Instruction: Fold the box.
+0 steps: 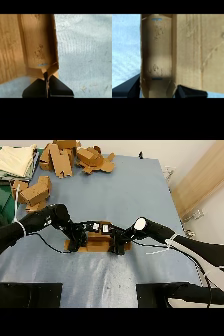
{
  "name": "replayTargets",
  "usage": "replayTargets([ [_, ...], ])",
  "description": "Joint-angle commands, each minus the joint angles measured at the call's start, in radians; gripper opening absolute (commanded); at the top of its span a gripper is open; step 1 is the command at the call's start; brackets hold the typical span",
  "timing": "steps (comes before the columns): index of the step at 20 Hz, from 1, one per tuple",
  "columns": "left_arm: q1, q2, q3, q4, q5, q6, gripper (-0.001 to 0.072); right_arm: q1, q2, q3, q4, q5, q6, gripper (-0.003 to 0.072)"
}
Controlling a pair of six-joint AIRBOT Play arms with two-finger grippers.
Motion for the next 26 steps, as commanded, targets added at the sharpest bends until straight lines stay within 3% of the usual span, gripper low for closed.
replayTargets([
  [1, 0.049, 0.000, 0.000, 0.016, -0.004, -0.027, 0.0010, -0.001, 0.000, -0.001, -0.004, 0.004, -0.010, 0.0550],
  [14, 0.232, 0.005, -0.014, -0.243, -0.094, 0.082, 0.0006, -0.001, 0.000, -0.001, -0.004, 0.004, -0.010, 0.0550],
  [17, 0.339, 0.076, -0.111, -0.274, -0.083, 0.133, 0.0005, -0.001, 0.000, -0.001, -0.004, 0.005, -0.010, 0.0550],
  [20, 0.436, 0.220, -0.270, -0.499, -0.057, 0.369, 0.0005, -0.001, 0.000, -0.001, -0.004, 0.004, -0.010, 0.0550],
  [22, 0.430, 0.293, -0.385, -0.620, 0.056, 0.623, 0.0009, -0.001, 0.000, -0.001, -0.004, 0.004, -0.010, 0.0550],
  [26, 0.399, 0.243, -0.448, -0.632, 0.101, 0.688, 0.0012, -0.001, 0.000, -0.001, -0.004, 0.000, -0.010, 0.0550],
])
